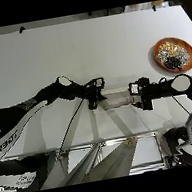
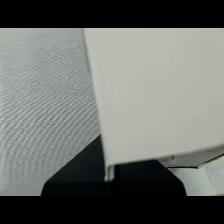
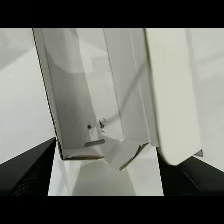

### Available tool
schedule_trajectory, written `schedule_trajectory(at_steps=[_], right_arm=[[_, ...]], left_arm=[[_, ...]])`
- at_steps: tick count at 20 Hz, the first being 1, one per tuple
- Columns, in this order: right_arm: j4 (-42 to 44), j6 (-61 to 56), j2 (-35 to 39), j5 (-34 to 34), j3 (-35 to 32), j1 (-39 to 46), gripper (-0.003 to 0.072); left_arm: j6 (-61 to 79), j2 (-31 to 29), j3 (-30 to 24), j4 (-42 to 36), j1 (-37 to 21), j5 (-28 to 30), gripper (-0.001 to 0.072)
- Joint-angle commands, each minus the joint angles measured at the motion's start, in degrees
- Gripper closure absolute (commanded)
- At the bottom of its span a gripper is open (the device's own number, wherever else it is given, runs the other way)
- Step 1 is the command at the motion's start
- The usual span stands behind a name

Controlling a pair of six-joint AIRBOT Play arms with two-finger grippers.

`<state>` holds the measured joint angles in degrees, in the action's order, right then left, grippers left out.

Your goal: Fold the box and place the chain.

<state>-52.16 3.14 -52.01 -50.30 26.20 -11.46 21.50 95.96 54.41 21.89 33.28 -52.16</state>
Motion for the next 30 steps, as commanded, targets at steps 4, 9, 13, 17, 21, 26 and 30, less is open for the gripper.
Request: schedule_trajectory(at_steps=[4,9,13,17,21,26,30], right_arm=[[4.6,6.4,-6.7,-3.1,0.0,1.2,0.0004],[4.6,8.8,-11.1,-2.9,0.0,1.2,0.0004],[4.6,9.0,-11.6,-2.9,0.0,4.0,0.0005],[6.8,11.1,-12.0,-2.8,0.0,5.0,0.0026],[9.9,15.1,-14.6,-2.4,0.0,5.0,0.0034],[10.4,16.5,-16.2,-1.7,0.0,5.0,0.0036],[9.1,16.5,-16.5,-1.5,0.0,5.0,0.0120]], left_arm=[[0.0,0.0,0.0,0.0,0.0,0.0,0.0698],[0.0,0.0,0.0,0.0,0.0,0.0,0.0698],[0.0,0.0,0.0,0.0,0.0,0.0,0.0698],[0.0,0.0,0.0,0.0,0.0,0.0,0.0698],[0.0,0.0,0.0,0.0,0.0,0.0,0.0698],[0.0,0.0,0.0,0.0,0.0,0.0,0.0698],[0.0,0.0,0.0,0.0,0.0,0.0,0.0698]])
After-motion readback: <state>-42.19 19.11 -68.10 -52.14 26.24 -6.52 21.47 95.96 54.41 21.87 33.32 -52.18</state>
